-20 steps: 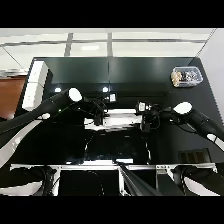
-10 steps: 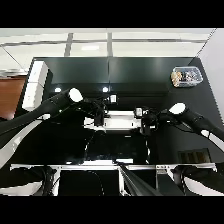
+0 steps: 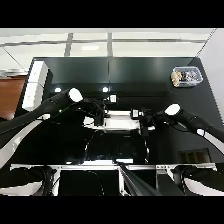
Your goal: Fold the box and place the chain.
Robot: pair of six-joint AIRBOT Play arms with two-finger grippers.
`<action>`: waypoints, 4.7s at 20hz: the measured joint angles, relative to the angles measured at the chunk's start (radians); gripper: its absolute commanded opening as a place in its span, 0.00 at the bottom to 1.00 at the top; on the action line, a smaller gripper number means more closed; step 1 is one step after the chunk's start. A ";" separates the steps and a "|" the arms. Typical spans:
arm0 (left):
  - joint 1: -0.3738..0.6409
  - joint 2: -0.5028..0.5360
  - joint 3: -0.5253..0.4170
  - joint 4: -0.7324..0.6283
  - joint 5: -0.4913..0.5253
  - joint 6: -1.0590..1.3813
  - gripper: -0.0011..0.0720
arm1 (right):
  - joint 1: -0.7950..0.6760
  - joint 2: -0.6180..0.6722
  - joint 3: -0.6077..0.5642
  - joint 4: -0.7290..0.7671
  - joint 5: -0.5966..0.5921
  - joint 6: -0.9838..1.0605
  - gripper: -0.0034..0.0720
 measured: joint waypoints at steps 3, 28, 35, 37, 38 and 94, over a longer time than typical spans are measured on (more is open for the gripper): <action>0.000 0.000 0.000 0.000 0.002 0.000 0.05 | 0.002 -0.006 0.006 -0.010 -0.010 0.025 0.91; 0.126 0.164 0.040 0.319 -0.220 -0.376 0.14 | 0.003 -0.009 0.010 -0.061 0.000 0.066 0.62; 0.224 0.179 -0.066 -0.146 -0.438 -0.425 0.04 | 0.003 -0.009 0.010 -0.066 0.008 0.065 0.62; 0.195 0.156 -0.106 -0.261 -0.412 -0.395 0.04 | 0.003 -0.009 0.010 -0.066 0.008 0.065 0.62; 0.177 0.143 -0.118 -0.301 -0.391 -0.392 0.04 | 0.003 -0.009 0.010 -0.067 0.008 0.065 0.62; 0.047 0.199 -0.264 -0.046 0.020 0.127 0.35 | 0.013 -0.010 0.009 -0.077 -0.001 0.073 0.62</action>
